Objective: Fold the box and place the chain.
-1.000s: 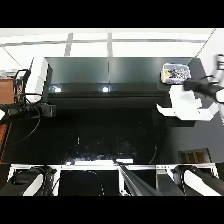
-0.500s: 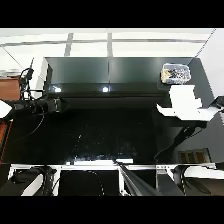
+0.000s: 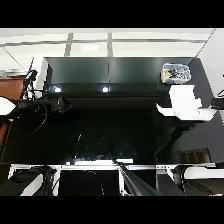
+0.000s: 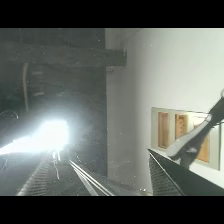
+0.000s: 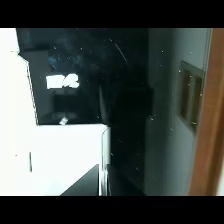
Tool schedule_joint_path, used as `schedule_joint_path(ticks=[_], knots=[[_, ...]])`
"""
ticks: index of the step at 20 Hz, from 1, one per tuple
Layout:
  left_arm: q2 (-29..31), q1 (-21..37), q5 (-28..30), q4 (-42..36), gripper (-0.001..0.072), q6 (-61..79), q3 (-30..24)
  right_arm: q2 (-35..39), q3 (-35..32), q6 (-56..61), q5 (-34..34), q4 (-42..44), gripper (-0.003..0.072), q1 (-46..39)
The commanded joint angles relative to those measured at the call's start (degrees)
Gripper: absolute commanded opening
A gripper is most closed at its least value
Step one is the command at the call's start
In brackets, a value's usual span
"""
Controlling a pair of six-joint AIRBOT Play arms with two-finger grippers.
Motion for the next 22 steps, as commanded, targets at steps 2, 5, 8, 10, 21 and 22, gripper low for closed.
schedule_joint_path(ticks=[2, 5, 8, 10, 21, 22], knots=[[-0.09, -0.02, -0.37, -0.13, 0.0711, -0.04, 0.0, 1.31, 0.17, -0.59, 6.8, 3.32, 0.0017, 0.79], [-0.09, -0.02, -1.88, -0.11, 0.0711, 0.04, 0.0, 7.1, -2.14, -1.03, 7.41, 15.87, 0.0017, 0.96], [-0.09, -0.04, -3.3, -0.15, 0.0711, 0.24, 0.0, 16.35, -9.62, -2.62, 5.99, 25.75, 0.0017, 1.64], [-0.09, -0.07, -3.5, -0.39, 0.0712, 0.31, 0.0, 22.73, -16.96, -4.9, 5.07, 32.2, 0.0017, 2.12], [-17.55, -5.27, -0.48, -27.63, 0.0709, 19.76, 3.15, 37.88, -56.24, -14.99, -11.32, 67.47, 0.0017, 23.74], [-21.31, -7.02, -0.04, -28.02, 0.071, 21.88, 5.33, 37.88, -56.59, -14.95, -13.0, 67.36, 0.0017, 26.53]])
